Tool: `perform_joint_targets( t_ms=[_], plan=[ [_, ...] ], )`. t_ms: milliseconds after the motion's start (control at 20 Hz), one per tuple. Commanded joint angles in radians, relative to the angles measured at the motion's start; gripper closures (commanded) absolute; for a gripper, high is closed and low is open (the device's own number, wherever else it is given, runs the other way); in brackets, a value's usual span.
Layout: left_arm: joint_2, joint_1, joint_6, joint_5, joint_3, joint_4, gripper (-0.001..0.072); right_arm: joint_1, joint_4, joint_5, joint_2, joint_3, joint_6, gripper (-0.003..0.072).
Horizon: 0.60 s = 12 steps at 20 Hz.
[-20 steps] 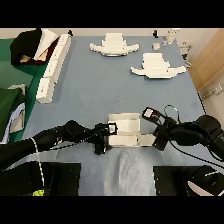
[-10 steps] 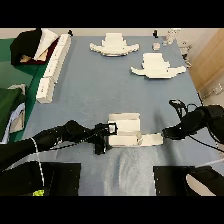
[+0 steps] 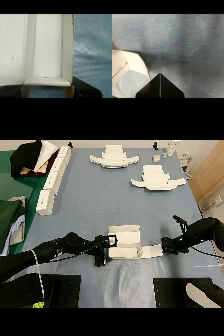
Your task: Fold the box.
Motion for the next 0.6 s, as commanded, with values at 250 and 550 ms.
perform_joint_targets(
  t_ms=[250, 550],
  plan=[
    [0.0, 0.001, 0.0, 0.0, 0.001, 0.0, 0.0189, -0.006, 0.234, -0.003, -0.009, -0.057, -0.121, 0.0688],
    [0.0, 0.001, 0.0, 0.0, 0.001, 0.0, 0.0189, -0.006, 0.288, 0.033, -0.009, -0.084, -0.124, 0.0688]
  ],
)
